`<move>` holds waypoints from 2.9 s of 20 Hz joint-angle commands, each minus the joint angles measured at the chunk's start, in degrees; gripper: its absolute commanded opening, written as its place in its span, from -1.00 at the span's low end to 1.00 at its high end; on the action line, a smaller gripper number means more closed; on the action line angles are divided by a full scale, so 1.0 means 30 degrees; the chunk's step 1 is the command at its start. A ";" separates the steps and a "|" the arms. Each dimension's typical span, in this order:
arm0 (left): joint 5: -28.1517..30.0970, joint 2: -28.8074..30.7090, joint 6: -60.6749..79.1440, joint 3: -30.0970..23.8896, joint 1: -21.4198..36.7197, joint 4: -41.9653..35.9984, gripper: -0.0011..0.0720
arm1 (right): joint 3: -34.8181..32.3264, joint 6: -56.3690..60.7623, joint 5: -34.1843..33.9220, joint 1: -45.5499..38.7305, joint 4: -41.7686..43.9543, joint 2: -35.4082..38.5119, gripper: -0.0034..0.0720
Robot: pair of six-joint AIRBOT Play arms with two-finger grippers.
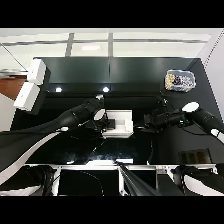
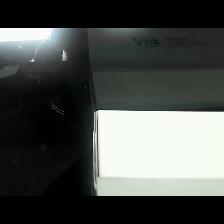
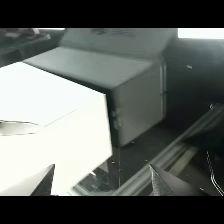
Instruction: Fold the box and place the chain.
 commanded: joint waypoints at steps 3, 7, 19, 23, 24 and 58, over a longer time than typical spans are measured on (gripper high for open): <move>0.0000 -0.0015 0.0007 0.0000 0.0015 0.0007 -0.88 | 0.0933 0.0007 0.0335 0.0066 0.0131 0.0000 0.96; 0.0000 -0.0015 0.0007 0.0000 0.0015 0.0007 -0.88 | 0.0976 0.1122 -0.0845 0.1574 0.0044 0.0000 0.96; 0.0000 -0.0015 0.0007 0.0000 0.0015 0.0007 -0.88 | 0.3126 0.7395 -0.3424 0.6382 -0.6200 0.0000 0.49; 0.0000 -0.0015 0.0000 0.0000 0.0015 0.0007 -0.88 | 0.4204 0.9398 -0.3242 0.7446 -0.8342 0.0000 0.44; 0.0000 -0.0015 0.0007 0.0000 0.0015 0.0007 -0.88 | 0.4488 0.9515 -0.3242 0.7847 -0.8837 0.0000 0.13; 0.0000 -0.0015 0.0007 0.0000 0.0015 0.0007 -0.88 | 0.8575 1.8032 0.0925 1.2684 -1.6830 -0.3300 -0.12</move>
